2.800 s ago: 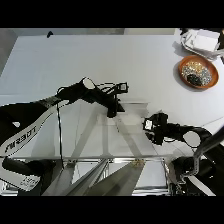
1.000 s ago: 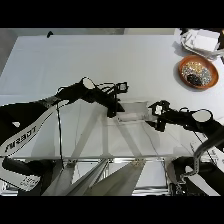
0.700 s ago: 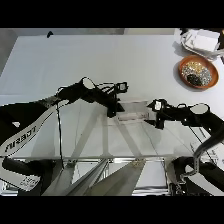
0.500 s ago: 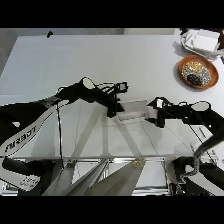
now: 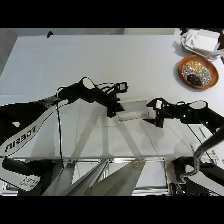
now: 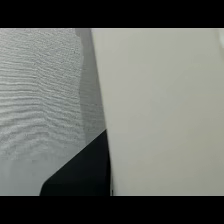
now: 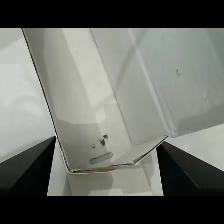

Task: Fold the box and place the chain.

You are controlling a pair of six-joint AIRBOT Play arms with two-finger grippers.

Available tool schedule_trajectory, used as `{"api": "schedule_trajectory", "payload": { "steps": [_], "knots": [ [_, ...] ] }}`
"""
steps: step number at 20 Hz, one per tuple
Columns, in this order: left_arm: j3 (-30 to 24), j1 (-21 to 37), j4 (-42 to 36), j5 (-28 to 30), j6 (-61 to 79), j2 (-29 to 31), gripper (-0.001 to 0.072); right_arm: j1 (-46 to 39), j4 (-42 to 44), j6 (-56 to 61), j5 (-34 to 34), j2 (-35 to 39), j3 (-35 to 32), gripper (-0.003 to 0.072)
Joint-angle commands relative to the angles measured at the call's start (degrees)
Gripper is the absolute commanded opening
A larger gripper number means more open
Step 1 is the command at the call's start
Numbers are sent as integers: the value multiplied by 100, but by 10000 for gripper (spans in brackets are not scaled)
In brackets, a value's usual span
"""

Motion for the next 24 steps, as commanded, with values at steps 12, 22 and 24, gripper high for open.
{"api": "schedule_trajectory", "payload": {
  "steps": [12, 22, 24],
  "knots": [
    [2, -4, -2, 4, 2, 4, 31, 199, -717, 1069, 697, -59, -2, 675],
    [2, -4, -2, 2, 2, 4, 31, 435, -483, 680, 7, -59, -11, 639],
    [2, -4, -2, 4, 2, 4, 31, 435, -442, 544, 4, -59, -11, 637]
  ]
}}
